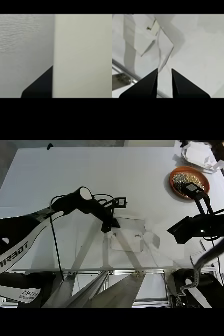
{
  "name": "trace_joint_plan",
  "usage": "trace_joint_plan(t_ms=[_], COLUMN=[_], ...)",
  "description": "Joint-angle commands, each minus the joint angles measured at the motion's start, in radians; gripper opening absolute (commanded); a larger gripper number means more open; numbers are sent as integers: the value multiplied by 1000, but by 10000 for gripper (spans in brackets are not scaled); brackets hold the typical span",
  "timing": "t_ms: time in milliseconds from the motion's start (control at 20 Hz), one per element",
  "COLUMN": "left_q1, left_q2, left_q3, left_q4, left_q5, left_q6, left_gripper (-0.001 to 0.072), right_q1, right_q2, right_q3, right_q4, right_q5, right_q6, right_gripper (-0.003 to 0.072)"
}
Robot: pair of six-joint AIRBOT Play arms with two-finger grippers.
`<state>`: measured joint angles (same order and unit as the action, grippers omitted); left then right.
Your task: Fold the box and place the chain.
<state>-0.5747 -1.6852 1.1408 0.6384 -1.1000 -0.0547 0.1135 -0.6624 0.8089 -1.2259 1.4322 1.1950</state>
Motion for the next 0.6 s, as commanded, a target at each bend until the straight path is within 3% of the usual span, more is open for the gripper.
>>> trace_joint_plan(t_ms=[0,250,550], left_q1=[-6,-7,-7], left_q2=[-33,-33,-33], left_q3=[0,0,0], left_q4=[-42,-39,8], left_q5=[92,188,194], left_q6=[14,14,2], left_gripper=[5,6,6], right_q1=[0,0,0], right_q2=[1,-1,-1], right_q3=[-8,-8,-8], right_q4=[0,0,-1], right_q5=[-40,-69,-91], right_q6=[-35,-79,-105], right_gripper=[195,193,173])
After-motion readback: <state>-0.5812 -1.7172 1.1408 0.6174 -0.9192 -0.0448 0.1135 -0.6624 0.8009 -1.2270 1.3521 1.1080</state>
